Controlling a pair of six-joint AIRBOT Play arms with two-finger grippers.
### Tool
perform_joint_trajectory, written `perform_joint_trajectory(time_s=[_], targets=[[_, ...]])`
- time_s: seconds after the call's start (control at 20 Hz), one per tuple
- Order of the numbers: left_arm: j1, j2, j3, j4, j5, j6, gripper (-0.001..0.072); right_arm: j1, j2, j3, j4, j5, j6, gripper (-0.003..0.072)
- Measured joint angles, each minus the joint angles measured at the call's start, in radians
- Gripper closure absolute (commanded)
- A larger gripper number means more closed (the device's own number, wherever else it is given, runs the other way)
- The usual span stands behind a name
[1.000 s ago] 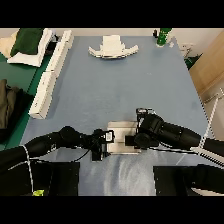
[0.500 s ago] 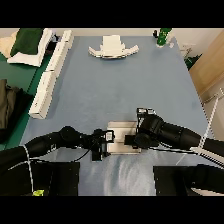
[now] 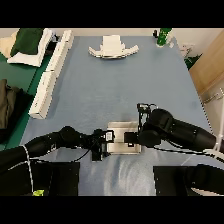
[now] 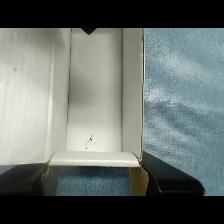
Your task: Fold the box.
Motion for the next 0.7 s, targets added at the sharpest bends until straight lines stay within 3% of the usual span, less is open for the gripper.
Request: perform_joint_trajectory(time_s=[0.1, 0.3, 0.45, 0.6, 0.7], targets=[[0.000, 0.000, 0.000, 0.000, 0.000, 0.000, 0.0226, 0.000, 0.040, 0.037, -0.039, -0.063, -0.011, 0.0687], [0.000, 0.000, 0.000, 0.000, 0.000, 0.000, 0.0226, -0.073, 0.102, 0.069, -0.156, -0.188, -0.072, 0.0683], [0.000, 0.000, 0.000, 0.000, 0.000, 0.000, 0.0226, -0.226, 0.099, 0.065, -0.161, -0.194, -0.193, 0.0684], [0.000, 0.000, 0.000, 0.000, 0.000, 0.000, 0.0226, -0.436, 0.042, 0.060, -0.039, -0.123, -0.391, 0.0684], [0.000, 0.000, 0.000, 0.000, 0.000, 0.000, 0.0226, -0.602, -0.037, 0.061, 0.138, -0.075, -0.575, 0.0684]])
